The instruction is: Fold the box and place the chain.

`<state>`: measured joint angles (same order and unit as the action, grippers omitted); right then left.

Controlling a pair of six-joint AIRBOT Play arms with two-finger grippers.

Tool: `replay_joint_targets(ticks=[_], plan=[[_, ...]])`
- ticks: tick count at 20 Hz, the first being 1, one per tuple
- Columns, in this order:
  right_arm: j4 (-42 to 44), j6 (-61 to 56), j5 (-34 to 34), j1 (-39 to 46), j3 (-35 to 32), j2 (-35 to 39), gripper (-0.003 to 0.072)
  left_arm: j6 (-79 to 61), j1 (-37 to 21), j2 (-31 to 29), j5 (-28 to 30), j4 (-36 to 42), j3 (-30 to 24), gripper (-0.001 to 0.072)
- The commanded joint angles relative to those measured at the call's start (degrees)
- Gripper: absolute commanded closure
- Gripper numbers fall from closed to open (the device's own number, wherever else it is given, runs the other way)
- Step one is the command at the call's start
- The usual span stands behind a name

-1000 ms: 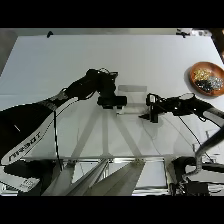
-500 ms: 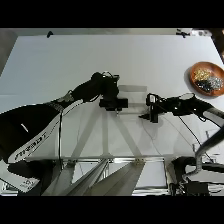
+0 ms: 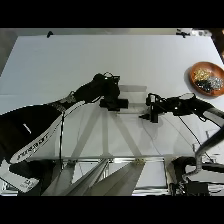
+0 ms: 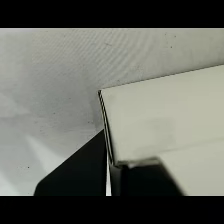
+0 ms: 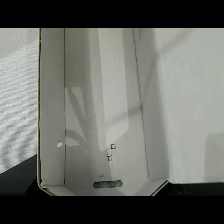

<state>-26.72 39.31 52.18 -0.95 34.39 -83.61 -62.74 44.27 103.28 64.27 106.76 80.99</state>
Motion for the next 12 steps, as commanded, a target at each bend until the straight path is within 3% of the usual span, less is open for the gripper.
replay_joint_targets(ticks=[1, 3, 6, 7, 9, 10, 12], plan=[[0.0, 0.0, -0.2, 0.0, 0.0, 0.0, 0.0248, -0.2, 0.2, 0.1, -0.4, 0.6, 0.0, 0.0602], [0.0, 0.0, -0.2, 0.0, 0.0, 0.0, 0.0248, -0.2, 0.4, 0.1, -1.0, 0.5, 0.0, 0.0436], [0.0, 0.0, -0.2, 0.0, 0.0, 0.0, 0.0248, -0.1, 0.5, 0.1, -2.0, 0.8, 0.0, 0.0416], [0.0, 0.0, -0.2, 0.0, 0.0, 0.0, 0.0248, 0.0, 0.5, 0.1, -2.0, 0.7, 0.0, 0.0441], [0.0, 0.0, -0.2, 0.0, 0.0, 0.0, 0.0248, 0.0, 0.5, 0.1, -2.0, 0.7, 0.0, 0.0632], [0.0, 0.0, -0.2, 0.0, 0.0, 0.0, 0.0248, 0.0, 0.5, 0.1, -2.0, 0.7, 0.0, 0.0679], [0.0, 0.0, -0.2, 0.0, 0.0, 0.0, 0.0248, 0.4, 0.5, 0.1, -1.9, 0.7, 0.0, 0.0704]])
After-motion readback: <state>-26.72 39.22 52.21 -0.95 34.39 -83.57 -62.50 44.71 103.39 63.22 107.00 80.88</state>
